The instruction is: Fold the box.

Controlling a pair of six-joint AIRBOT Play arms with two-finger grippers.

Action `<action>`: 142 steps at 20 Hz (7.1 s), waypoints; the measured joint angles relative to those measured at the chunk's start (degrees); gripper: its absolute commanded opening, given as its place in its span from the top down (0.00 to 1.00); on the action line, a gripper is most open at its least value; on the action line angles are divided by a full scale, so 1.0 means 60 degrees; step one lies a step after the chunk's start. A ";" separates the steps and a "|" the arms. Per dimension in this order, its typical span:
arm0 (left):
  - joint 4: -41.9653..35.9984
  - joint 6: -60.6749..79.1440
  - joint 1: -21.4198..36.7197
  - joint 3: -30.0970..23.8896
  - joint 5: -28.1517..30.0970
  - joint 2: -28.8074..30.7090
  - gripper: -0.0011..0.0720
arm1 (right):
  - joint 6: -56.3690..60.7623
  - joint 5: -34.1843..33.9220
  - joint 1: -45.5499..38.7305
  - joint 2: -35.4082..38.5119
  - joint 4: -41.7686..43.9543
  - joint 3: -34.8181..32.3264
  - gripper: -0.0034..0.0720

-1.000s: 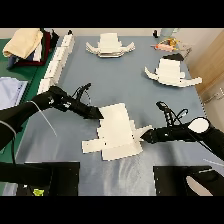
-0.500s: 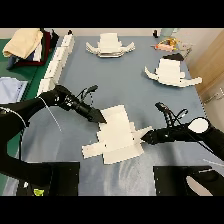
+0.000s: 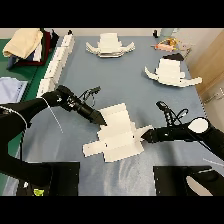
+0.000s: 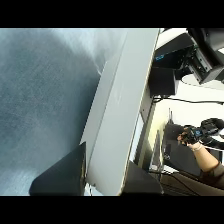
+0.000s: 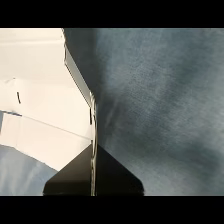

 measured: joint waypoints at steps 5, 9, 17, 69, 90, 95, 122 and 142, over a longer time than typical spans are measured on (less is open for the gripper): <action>-0.0007 0.0149 -0.0018 0.0000 0.0036 0.0004 0.97 | -0.0029 -0.0106 0.0000 0.0000 -0.0007 -0.0004 0.95; -0.0390 0.0160 -0.0025 0.0000 0.0160 0.0000 0.97 | 0.0007 -0.0171 0.0000 0.0000 -0.0004 -0.0004 0.68; -0.1060 0.0911 -0.0040 0.0055 0.0306 0.0033 0.97 | 0.1832 -0.0860 -0.0102 0.0000 -0.2878 0.0674 0.66; 0.2739 0.3235 -0.3646 -0.1137 0.5282 0.3799 0.97 | 0.6371 -0.1800 -0.0138 -0.0004 -0.5923 0.2051 0.66; 0.2645 0.3421 -0.3643 -0.1129 0.4448 0.3089 0.97 | 0.6357 -0.0922 -0.0138 0.0007 -0.5530 0.2051 0.95; 0.2667 0.3421 -0.3632 -0.1129 0.4401 0.3089 0.97 | 0.5490 0.0630 0.0106 0.0364 -0.4703 0.2076 0.95; 0.2681 0.3417 -0.3632 -0.1129 0.4375 0.3089 0.97 | 0.0998 -0.2470 0.6710 0.1115 -0.8608 -0.0197 0.11; 0.2681 0.3417 -0.3632 -0.1129 0.4379 0.3085 0.97 | 0.2710 -0.2535 0.6011 0.1038 -0.9340 0.0018 0.01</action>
